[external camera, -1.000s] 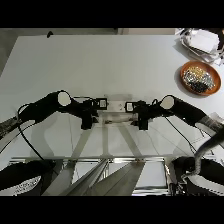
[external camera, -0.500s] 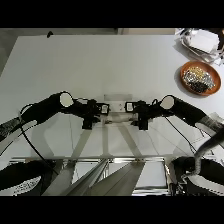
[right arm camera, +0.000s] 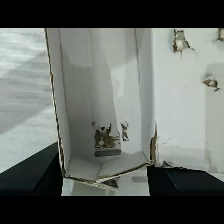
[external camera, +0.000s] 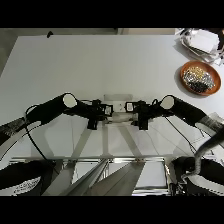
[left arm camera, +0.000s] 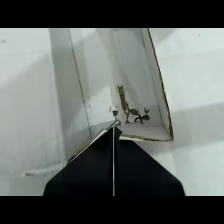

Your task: Fold the box and place the chain.

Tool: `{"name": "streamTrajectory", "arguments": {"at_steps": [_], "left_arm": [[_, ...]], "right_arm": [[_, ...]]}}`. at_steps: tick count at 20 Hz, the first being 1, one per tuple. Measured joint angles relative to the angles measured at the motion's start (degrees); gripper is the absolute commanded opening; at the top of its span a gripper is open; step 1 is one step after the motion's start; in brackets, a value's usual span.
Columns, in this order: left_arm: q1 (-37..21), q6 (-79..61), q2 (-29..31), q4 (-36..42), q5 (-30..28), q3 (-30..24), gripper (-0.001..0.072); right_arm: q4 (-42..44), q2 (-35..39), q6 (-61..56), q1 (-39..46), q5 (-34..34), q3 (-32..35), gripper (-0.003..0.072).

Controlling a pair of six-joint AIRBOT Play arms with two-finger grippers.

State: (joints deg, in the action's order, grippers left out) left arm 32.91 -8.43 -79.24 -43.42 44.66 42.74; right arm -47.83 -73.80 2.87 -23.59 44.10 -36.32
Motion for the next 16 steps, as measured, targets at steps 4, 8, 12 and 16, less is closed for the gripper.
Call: {"name": "streamTrajectory", "arguments": {"at_steps": [4,8,12,16], "left_arm": [[1.3,0.1,-1.3,2.5,-1.6,0.0,0.018],[0.4,7.0,0.0,2.4,-2.0,0.0,0.0146],[-2.9,19.0,5.4,-1.4,0.5,0.0,0.0132],[-8.4,33.4,12.6,-4.4,7.7,0.0,0.0003]], "right_arm": [[-0.1,0.0,0.0,0.0,0.0,0.0,0.028],[0.1,0.0,0.0,0.0,-0.3,0.0,0.028],[0.2,0.0,-0.1,0.0,0.0,0.0,0.028],[0.1,0.0,0.0,0.0,0.2,0.0,0.028]]}}
